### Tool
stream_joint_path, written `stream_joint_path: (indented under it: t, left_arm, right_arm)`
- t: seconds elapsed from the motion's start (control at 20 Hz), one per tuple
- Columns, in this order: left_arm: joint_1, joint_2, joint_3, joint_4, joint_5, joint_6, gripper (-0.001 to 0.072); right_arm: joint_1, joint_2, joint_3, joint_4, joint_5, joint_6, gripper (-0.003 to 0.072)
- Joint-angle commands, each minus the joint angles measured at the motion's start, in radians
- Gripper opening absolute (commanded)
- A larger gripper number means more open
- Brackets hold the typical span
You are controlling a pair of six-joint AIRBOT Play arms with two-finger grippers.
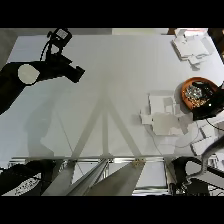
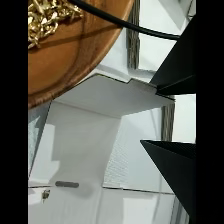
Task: Fold the box and place the chain.
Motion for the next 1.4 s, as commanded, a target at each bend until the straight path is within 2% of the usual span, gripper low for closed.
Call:
stream_joint_path:
  t: [0.0,0.05,0.2,0.25,0.3,0.55,0.7,0.9,1.1,1.2,1.35]
  left_arm:
    - [0.0,-0.001,0.001,0.0,0.0,0.0,0.0699]
    - [0.0,-0.001,0.001,0.0,0.001,0.0,0.0699]
    - [0.0,-0.001,0.001,0.0,0.0,0.0,0.0699]
    - [0.0,-0.001,0.001,0.0,0.0,0.0,0.0699]
    - [0.0,-0.001,0.001,0.0,0.0,0.0,0.0699]
    - [0.0,-0.001,0.001,0.0,0.0,0.0,0.0699]
    - [0.0,-0.001,0.001,0.0,0.0,0.0,0.0699]
    - [0.0,-0.001,0.001,0.0,0.001,0.0,0.0699]
    - [0.0,-0.001,0.001,0.0,0.0,0.0,0.0699]
    - [0.0,-0.001,0.001,0.0,0.0,0.0,0.0699]
    - [0.0,-0.001,0.001,0.0,0.0,0.0,0.0699]
  right_arm:
    - [0.0,-0.037,0.0,0.033,-0.039,-0.002,0.0297]
    - [0.0,-0.043,0.0,0.035,-0.057,-0.002,0.0292]
    - [0.0,-0.048,0.0,0.035,-0.093,-0.005,0.0121]
    - [0.0,-0.048,0.0,0.036,-0.089,-0.017,0.0021]
    - [0.0,-0.047,0.0,0.039,-0.078,-0.025,0.0009]
    - [0.0,-0.037,0.0,0.14,-0.029,-0.032,0.0008]
    - [0.0,0.006,0.0,0.313,-0.039,-0.084,0.0007]
    - [0.001,0.101,0.0,0.611,-0.139,-0.163,0.0005]
    - [0.001,0.184,-0.009,0.805,-0.22,-0.203,0.0005]
    - [0.001,0.215,-0.054,0.847,-0.244,-0.233,0.0005]
    - [0.001,0.249,-0.216,0.986,-0.335,-0.327,0.0005]
